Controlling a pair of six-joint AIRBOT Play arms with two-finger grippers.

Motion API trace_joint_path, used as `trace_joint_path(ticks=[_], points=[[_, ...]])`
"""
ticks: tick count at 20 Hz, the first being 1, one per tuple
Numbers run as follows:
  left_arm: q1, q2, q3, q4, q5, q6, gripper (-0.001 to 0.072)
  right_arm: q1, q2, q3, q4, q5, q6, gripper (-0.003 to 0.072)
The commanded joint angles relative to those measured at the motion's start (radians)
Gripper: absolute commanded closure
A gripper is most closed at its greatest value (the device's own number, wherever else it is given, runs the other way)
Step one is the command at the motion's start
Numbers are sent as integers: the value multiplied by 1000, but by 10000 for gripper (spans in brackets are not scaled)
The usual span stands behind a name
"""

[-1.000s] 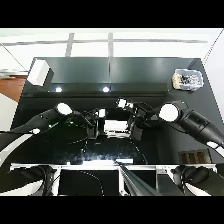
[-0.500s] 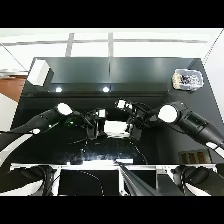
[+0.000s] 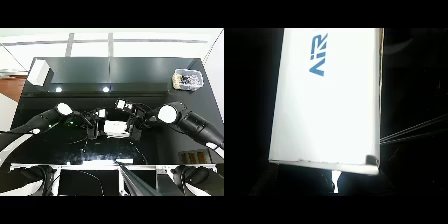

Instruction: Fold the box and place the chain.

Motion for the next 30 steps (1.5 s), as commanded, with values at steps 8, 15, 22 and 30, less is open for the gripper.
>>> trace_joint_path(ticks=[8, 15, 22, 30], points=[[0, -1, 1, 1, 1, 0, 225, 1, -4, -1, -8, 0, 0, 387], [0, -1, 1, 1, 1, 0, 225, 1, -29, -5, -4, 0, 1, 386], [0, -1, 1, 1, 1, 0, 225, 1, -37, -5, -4, -6, 1, 385], [0, -1, 1, 1, 1, 0, 224, 0, -51, -4, -4, -9, 18, 375]])
